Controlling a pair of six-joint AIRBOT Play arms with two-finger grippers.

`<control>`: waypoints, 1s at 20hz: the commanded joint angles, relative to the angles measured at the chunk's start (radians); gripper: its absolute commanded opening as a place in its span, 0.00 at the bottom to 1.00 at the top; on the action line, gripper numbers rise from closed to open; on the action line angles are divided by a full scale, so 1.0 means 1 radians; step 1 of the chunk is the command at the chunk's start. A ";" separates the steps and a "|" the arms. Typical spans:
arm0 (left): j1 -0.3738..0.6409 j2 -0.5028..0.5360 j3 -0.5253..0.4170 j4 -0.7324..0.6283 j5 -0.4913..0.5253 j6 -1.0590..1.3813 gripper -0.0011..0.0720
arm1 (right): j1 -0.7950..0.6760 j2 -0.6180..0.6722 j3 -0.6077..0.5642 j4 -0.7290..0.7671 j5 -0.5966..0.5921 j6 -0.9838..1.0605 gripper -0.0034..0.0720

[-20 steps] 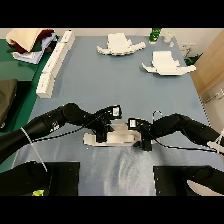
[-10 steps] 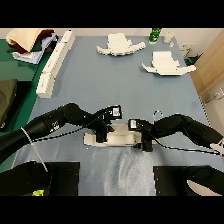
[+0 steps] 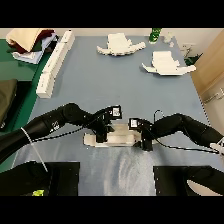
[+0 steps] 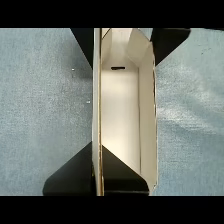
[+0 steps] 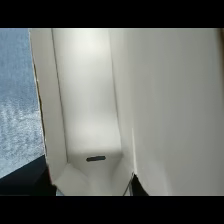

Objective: Fold the box.

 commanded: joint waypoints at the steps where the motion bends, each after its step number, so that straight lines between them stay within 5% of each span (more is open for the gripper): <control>1: 0.000 0.000 0.001 0.000 0.001 0.000 0.04 | 0.000 -0.007 -0.006 0.001 0.004 0.000 0.81; 7: 0.000 0.000 0.001 0.000 0.002 0.000 0.04 | 0.014 -0.005 -0.029 0.001 0.034 0.000 0.72; 20: 0.000 0.000 0.001 0.000 0.002 0.000 0.03 | 0.014 0.014 -0.028 -0.003 0.099 0.000 0.72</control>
